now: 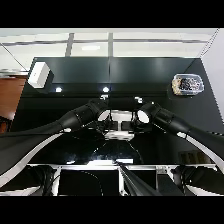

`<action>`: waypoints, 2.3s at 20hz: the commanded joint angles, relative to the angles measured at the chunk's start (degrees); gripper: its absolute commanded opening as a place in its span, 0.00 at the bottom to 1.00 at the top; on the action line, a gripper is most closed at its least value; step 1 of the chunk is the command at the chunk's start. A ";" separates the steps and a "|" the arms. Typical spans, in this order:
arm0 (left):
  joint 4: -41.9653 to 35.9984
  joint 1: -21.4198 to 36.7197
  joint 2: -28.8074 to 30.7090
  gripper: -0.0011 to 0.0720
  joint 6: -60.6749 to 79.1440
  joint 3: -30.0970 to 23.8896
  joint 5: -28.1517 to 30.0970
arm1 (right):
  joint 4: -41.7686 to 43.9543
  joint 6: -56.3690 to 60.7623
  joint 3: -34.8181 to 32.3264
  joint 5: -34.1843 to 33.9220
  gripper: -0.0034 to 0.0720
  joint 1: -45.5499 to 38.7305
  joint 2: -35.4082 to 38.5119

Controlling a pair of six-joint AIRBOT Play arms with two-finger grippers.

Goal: Fold the box and place the chain.

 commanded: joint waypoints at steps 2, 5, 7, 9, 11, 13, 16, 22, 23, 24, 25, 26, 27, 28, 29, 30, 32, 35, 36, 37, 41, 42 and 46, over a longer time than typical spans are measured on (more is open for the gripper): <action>-0.07 0.04 0.02 0.06 -0.09 0.02 0.00 | -0.15 0.15 0.07 0.37 0.07 0.04 -0.04; -0.07 0.04 0.02 0.06 -0.09 0.02 0.07 | -0.07 0.11 0.09 -0.33 0.09 0.02 -0.04; -0.04 0.04 0.00 0.06 -0.09 0.02 0.07 | -0.11 0.13 0.33 -0.26 0.48 -0.17 0.13; -0.04 0.04 0.00 0.06 -0.09 0.02 0.02 | -0.15 -0.39 1.05 0.81 0.48 -0.63 0.81; -0.04 0.04 0.00 0.06 -0.09 0.02 0.04 | -0.13 -3.56 1.64 1.33 0.48 -0.92 2.93; 0.00 0.04 0.00 0.06 -0.09 0.02 0.39 | -0.15 -5.79 2.01 1.92 0.48 -1.01 7.04; -0.02 0.04 0.00 0.06 -0.09 0.02 0.44 | -0.37 -11.32 2.19 8.50 0.48 -3.39 14.21; -0.02 0.04 0.00 0.06 -0.09 0.02 0.46 | -40.68 -12.92 0.72 5.81 0.48 -8.24 25.97; -0.02 0.04 0.00 0.05 -0.09 0.02 0.44 | -46.69 -12.07 -0.35 1.70 0.48 -10.56 25.73; -0.15 0.04 0.00 0.06 -0.09 0.02 0.44 | -48.92 -12.07 -1.49 -4.09 0.48 -14.19 25.22; -0.20 0.04 0.00 0.06 -0.09 0.02 0.44 | -48.92 -12.07 -2.29 -11.08 0.48 -19.23 24.06; -0.20 0.04 0.00 0.06 -0.09 0.02 0.42 | -48.50 -12.07 -2.40 -16.74 0.48 -24.35 22.12; -0.17 0.04 0.00 0.06 -0.09 0.02 0.46 | -47.80 -11.72 -2.12 -21.44 0.48 -29.77 19.54; -0.15 0.04 0.00 0.06 -0.09 0.02 0.46 | -45.83 -9.99 -0.96 -22.91 0.48 -34.45 16.76; -0.15 0.04 0.00 0.06 -0.09 0.02 0.48 | -42.23 -7.54 1.18 -22.12 0.48 -39.23 13.33; -0.17 0.04 0.00 0.06 -0.09 0.02 0.44 | -36.35 -6.73 3.80 -20.90 0.48 -43.98 9.73; -0.20 0.04 0.00 0.06 -0.09 0.02 0.44 | -22.88 -8.46 9.03 -19.69 0.52 -51.32 2.89; -0.17 0.04 0.00 0.06 -0.09 0.02 0.57 | -4.04 -33.18 17.92 -15.50 1.00 -56.00 -7.02; -0.17 0.04 0.00 0.06 -0.09 0.02 0.61 | -3.02 -37.33 21.53 -12.55 1.00 -56.26 -10.29; -0.20 0.04 0.00 0.06 -0.09 0.02 0.57 | -3.61 -37.68 24.52 -10.62 1.00 -56.28 -12.96; -0.17 0.04 0.00 0.06 -0.09 0.02 0.48 | -3.69 -38.07 32.15 -10.19 1.00 -56.26 -20.00; -0.17 0.04 0.00 0.06 -0.09 0.02 0.46 | -3.63 -38.10 33.24 -10.19 1.00 -56.26 -21.24; -0.15 0.04 0.00 0.06 -0.09 0.02 0.70 | -2.51 -40.04 33.59 -9.38 0.70 -56.22 -23.87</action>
